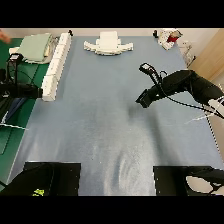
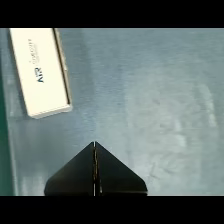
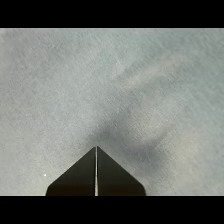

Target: Fold the box.

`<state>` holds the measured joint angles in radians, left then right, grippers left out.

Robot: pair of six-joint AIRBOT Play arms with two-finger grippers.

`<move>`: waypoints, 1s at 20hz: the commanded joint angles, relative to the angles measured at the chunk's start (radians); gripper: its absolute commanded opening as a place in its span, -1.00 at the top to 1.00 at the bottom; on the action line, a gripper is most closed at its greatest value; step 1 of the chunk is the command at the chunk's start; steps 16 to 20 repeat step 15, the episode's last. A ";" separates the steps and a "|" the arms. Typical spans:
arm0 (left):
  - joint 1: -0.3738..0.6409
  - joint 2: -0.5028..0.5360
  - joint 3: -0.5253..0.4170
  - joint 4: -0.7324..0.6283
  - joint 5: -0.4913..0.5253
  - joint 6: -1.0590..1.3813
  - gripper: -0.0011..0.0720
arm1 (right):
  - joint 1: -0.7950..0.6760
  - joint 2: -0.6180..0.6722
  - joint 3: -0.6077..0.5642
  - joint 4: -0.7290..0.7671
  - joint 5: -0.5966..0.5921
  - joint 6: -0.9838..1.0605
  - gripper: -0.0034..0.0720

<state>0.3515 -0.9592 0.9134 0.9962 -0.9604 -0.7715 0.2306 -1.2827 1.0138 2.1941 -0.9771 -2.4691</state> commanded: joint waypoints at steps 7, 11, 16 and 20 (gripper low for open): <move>-0.517 -0.077 0.001 -0.042 -0.069 -0.190 0.93 | 0.000 0.000 0.001 0.000 0.000 0.000 0.90; -0.597 -0.111 0.001 -0.042 -0.061 -0.190 0.93 | 0.000 0.000 0.001 0.000 0.000 0.000 0.90; -0.607 -0.111 0.000 -0.047 -0.062 -0.189 0.93 | 0.000 0.000 0.001 0.000 0.000 0.000 0.90; -0.607 -0.111 0.000 -0.047 -0.062 -0.189 0.93 | 0.000 0.000 0.001 0.000 0.000 0.000 0.90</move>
